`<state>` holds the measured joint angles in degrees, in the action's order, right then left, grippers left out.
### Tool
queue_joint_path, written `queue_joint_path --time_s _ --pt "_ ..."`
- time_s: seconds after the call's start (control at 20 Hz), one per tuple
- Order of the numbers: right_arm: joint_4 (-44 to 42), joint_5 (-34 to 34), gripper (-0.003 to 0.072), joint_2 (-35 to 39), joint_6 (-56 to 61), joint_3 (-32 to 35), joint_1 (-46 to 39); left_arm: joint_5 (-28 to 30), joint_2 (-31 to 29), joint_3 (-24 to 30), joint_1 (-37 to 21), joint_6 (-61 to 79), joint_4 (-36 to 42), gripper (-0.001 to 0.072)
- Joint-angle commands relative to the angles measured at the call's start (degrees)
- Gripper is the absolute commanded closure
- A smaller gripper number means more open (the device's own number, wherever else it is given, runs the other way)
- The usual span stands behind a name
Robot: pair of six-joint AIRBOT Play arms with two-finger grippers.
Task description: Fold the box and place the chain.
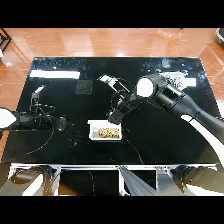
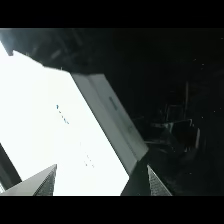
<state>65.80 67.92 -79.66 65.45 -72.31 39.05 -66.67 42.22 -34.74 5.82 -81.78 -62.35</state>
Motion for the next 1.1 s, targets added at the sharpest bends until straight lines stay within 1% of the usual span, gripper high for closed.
queue_joint_path --time_s 0.0,0.35,0.45,0.55,0.7,0.8,1.05 --pt "-0.66 2.34 -0.0024 -0.52 -6.75 -0.15 0.24 0.28 0.44 0.04 -0.11 0.76 0.98 0.0075" --pt "-3.61 4.00 -0.0024 -2.34 -18.08 -0.15 0.98 1.11 2.51 0.04 -0.13 0.55 0.90 0.0076" --pt "-4.79 4.72 -0.0024 -2.34 -19.56 -0.15 1.36 3.23 2.56 0.04 -0.13 0.55 0.90 0.0077" --pt "-5.20 7.37 -0.0025 -2.34 -20.09 -0.15 1.79 4.85 2.56 0.04 -0.13 0.50 0.90 0.0076" --pt "-6.29 10.14 -0.0024 -2.34 -20.06 -0.15 1.79 5.44 2.56 0.04 -0.13 0.37 0.92 0.0077" --pt "-5.60 9.40 -0.0024 -2.36 -20.06 -0.13 1.77 5.64 2.56 0.04 -0.13 0.35 0.92 0.0077" --pt "-5.14 5.07 -0.0024 -2.89 -20.06 -0.02 1.79 6.19 2.56 0.04 -0.13 0.15 0.94 0.0077"
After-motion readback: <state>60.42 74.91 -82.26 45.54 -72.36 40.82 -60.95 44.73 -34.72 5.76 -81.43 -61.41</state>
